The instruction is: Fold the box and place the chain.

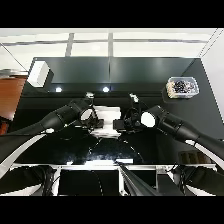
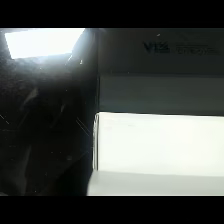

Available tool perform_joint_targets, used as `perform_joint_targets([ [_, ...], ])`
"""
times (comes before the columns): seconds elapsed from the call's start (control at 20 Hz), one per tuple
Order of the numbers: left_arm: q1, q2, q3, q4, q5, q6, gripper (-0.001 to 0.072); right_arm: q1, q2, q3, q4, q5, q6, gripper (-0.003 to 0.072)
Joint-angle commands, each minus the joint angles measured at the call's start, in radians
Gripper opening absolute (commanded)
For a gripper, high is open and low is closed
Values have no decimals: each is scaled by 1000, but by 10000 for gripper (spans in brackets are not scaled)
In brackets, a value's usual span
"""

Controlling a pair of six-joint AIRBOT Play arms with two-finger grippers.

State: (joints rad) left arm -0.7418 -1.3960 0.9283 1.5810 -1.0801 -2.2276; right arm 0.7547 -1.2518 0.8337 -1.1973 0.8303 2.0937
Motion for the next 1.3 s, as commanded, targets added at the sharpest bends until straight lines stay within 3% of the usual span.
perform_joint_targets([
  [0.0, 0, -1, 0, 1, 4, 0, 33, 2, -1, 1, -8, 3, 49, 305],
  [0.2, 0, -1, 0, 4, 5, 1, 34, 14, -33, 48, -25, 29, 70, 304],
  [0.5, 0, -1, 0, 4, -2, 2, 34, 82, -158, 199, -167, 198, 182, 304],
  [0.7, 0, -1, 0, 4, -2, 2, 34, 91, -169, 230, -183, 223, 231, 286],
  [0.75, 0, -1, 0, 4, -2, 2, 34, 91, -169, 233, -195, 230, 239, 240],
  [1.25, 0, -1, 0, 4, 6, 2, 33, 111, -271, 316, -245, 328, 317, 240],
])
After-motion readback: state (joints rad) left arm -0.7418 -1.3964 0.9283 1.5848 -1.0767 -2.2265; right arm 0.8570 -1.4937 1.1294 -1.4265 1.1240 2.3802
